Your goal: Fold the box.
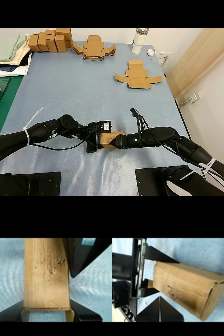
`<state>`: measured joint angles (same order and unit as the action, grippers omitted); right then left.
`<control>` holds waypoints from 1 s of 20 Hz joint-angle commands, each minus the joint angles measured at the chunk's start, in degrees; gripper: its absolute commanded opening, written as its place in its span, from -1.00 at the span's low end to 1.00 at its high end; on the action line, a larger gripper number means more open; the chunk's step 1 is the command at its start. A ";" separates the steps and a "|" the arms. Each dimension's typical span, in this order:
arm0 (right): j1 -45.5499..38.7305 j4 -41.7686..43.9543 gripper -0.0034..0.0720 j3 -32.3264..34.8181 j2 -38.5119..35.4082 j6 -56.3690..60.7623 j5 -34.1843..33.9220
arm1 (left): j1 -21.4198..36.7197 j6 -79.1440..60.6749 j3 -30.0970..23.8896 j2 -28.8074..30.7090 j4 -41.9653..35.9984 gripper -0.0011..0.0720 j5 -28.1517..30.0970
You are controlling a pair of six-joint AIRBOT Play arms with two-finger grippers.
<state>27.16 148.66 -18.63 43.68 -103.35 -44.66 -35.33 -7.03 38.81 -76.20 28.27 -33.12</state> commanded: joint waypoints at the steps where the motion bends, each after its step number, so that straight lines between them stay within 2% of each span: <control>1: -0.02 0.11 -0.91 0.04 0.63 -0.68 0.81 | -0.02 0.00 0.00 0.00 0.00 0.15 0.00; 20: -0.02 0.11 -0.91 0.04 2.51 -1.73 1.60 | -0.02 0.00 0.00 0.00 0.00 0.16 0.00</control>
<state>27.16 148.86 -18.61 46.06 -105.01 -43.33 -35.33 -7.03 38.81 -76.20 28.27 -33.12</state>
